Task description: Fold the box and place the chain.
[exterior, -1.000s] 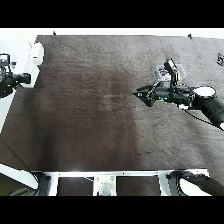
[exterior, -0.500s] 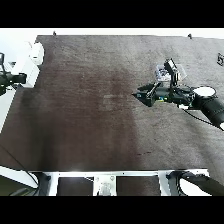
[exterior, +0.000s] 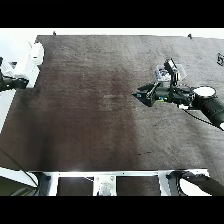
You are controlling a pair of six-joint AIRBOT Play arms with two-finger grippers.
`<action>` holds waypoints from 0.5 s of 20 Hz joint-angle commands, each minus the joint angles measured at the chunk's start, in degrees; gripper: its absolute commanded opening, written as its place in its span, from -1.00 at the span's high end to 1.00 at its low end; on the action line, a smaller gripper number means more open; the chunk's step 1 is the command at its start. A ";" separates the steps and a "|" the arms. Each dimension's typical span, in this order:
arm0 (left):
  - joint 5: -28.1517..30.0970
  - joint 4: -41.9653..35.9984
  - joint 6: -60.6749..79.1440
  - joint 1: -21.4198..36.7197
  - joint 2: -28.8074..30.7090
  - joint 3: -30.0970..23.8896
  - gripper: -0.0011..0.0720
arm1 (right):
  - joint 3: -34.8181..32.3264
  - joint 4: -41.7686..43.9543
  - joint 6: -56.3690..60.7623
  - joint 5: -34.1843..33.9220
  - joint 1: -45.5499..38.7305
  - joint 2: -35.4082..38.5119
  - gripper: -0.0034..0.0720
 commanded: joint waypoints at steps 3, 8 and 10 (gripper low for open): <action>-4.04 19.98 -14.25 0.17 0.83 0.00 -1.00 | -0.04 0.00 0.02 0.04 0.02 -0.02 -0.45; -14.23 23.58 -16.61 0.17 0.83 0.00 -1.00 | -0.04 0.04 0.02 0.04 0.07 -0.02 -0.45; -21.66 23.17 -17.64 0.15 0.83 0.00 -0.32 | -0.04 0.83 0.02 0.57 0.09 0.02 -0.12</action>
